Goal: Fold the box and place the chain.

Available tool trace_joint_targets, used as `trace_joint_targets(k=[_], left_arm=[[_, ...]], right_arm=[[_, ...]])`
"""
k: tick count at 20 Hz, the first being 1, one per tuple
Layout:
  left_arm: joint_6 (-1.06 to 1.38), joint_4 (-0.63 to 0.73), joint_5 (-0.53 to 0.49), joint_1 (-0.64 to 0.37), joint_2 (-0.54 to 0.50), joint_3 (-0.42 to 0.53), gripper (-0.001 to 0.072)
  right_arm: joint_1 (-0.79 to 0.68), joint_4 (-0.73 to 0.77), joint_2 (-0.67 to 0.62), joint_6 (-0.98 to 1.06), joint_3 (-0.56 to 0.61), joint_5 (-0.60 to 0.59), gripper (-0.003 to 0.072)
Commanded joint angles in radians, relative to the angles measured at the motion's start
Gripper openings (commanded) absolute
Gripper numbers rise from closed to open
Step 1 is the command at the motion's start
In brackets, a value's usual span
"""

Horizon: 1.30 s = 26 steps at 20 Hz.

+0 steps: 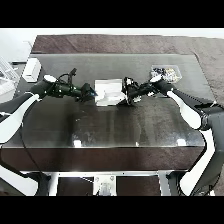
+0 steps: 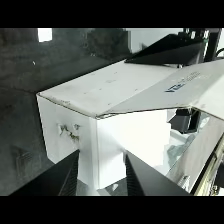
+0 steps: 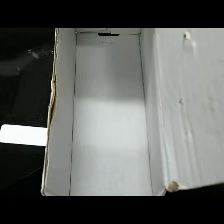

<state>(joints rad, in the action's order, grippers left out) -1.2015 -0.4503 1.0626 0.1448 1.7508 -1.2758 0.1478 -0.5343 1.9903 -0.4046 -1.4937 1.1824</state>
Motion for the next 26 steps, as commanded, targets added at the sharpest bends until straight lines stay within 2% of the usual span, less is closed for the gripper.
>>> trace_joint_targets(k=[1,7,13,18,26], left_arm=[[-0.105,-0.085,0.015,0.02,0.0,-0.034,0.0339],[-0.221,-0.199,0.027,0.051,0.0,-0.094,0.0339],[-0.282,-0.259,0.013,0.076,0.0,-0.109,0.0339],[-0.373,-0.375,0.019,0.097,0.0,-0.16,0.0339],[-0.437,-0.458,0.019,0.132,0.001,-0.191,0.0339]], right_arm=[[0.0,0.0,0.0,0.0,0.0,0.0,0.0587],[0.0,0.0,0.0,0.0,0.0,0.0,0.0587],[0.0,0.0,0.0,0.0,0.0,0.0,0.0587],[0.0,0.0,0.0,0.0,0.0,0.0,0.0587],[0.0,0.0,0.0,0.0,0.0,0.0,0.0586]])
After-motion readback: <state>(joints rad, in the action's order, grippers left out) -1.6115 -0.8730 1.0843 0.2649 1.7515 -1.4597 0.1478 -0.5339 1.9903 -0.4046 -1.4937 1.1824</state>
